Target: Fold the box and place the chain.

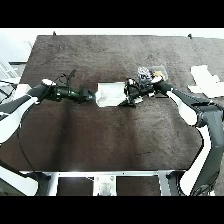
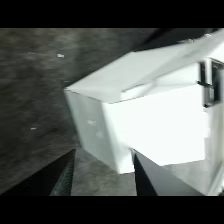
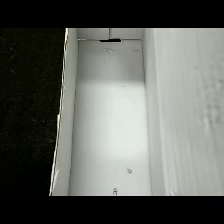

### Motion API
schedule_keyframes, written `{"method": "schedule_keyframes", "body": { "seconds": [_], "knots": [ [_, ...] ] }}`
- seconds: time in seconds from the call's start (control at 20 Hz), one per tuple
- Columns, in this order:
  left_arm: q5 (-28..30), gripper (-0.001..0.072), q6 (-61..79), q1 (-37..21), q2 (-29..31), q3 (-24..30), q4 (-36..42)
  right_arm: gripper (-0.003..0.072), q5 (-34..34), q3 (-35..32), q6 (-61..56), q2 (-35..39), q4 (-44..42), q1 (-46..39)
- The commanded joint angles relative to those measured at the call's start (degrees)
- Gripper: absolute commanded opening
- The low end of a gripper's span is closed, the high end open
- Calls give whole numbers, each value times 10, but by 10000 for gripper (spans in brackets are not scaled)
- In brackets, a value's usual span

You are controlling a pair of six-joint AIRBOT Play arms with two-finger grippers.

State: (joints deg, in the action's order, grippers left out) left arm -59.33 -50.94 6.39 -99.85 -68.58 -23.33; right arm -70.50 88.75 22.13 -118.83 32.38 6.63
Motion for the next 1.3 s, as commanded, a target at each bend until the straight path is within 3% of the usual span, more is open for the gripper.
{"method": "schedule_keyframes", "body": {
  "seconds": [0.0, 0.55, 0.95, 1.25],
  "knots": [
    [-27, 421, 20, 0, 0, -3, 30, 438, 0, 0, 0, 0, 0, 1],
    [6, 421, -20, 28, 5, -9, 26, 438, 0, 0, 0, 0, 0, 1],
    [22, 421, -198, 66, 5, -82, -132, 438, 0, 0, 0, 0, 0, 1],
    [53, 421, -293, 106, 5, -105, -203, 438, 0, 0, 0, 0, 0, 1]
  ]
}}
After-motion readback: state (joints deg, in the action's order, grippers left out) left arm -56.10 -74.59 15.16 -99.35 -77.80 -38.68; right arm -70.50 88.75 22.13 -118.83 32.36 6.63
